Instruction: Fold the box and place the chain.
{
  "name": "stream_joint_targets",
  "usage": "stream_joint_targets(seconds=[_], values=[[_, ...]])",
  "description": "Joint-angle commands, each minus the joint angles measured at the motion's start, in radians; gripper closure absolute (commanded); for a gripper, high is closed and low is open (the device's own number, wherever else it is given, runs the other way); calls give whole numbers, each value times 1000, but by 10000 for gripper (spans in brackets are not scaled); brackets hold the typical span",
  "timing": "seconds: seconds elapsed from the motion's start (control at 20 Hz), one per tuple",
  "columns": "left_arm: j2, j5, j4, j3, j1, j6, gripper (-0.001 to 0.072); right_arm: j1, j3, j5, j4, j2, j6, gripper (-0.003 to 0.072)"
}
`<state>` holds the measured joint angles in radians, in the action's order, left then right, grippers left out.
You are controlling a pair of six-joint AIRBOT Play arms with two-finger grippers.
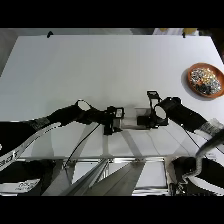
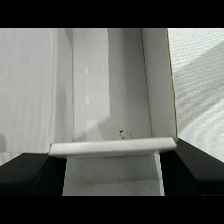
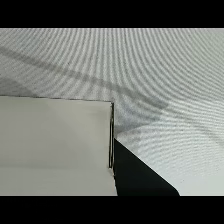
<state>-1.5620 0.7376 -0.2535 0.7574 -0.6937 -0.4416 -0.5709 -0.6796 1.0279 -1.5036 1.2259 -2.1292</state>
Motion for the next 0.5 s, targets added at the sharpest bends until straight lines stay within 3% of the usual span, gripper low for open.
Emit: stream_joint_targets(seconds=[0.0,0.05,0.1,0.15,0.3,0.45], values=[[1,0,-1,1,0,-4,397,-2,0,8,0,2,16,665],[1,-1,-1,1,0,-4,397,-2,0,8,0,-3,28,659],[1,-1,-1,1,0,-4,397,-1,0,8,-1,-15,49,556],[1,0,-1,1,0,-4,397,-1,0,8,-6,-37,71,408],[1,-1,-1,1,0,-4,397,0,-8,27,-14,-130,174,348],[1,-1,-1,1,0,-4,397,23,-100,152,-7,-204,335,233]])
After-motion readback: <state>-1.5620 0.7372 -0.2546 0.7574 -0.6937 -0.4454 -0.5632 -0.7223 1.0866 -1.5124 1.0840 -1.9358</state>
